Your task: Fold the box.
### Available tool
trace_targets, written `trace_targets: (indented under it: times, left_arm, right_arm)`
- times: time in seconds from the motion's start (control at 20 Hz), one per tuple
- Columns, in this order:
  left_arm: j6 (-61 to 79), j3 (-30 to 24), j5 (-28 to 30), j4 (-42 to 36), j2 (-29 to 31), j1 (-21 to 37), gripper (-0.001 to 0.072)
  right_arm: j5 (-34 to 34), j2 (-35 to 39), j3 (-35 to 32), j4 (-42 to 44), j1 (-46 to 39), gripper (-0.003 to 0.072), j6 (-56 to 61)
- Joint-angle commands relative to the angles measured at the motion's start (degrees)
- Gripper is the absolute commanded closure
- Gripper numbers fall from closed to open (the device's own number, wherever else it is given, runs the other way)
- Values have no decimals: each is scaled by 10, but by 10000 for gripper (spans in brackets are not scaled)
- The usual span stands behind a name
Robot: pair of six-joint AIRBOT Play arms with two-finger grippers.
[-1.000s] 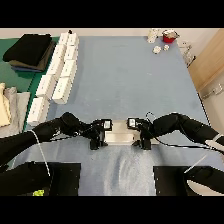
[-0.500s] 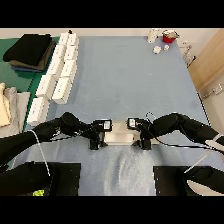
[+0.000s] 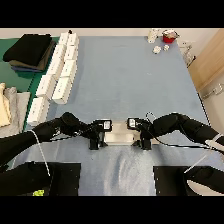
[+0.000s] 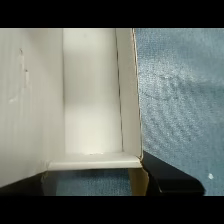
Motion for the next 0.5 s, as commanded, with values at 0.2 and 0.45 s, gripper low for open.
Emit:
trace_targets:
  times: [0.2, 0.45]
  left_arm:
    - [0, 0, 0, 0, 0, 0, 189]
    - [0, 0, 0, 0, 0, 0, 188]
  right_arm:
    - [28, 0, 0, -2, 0, 170, 0]
    - [28, 0, 0, -2, 0, 170, 0]
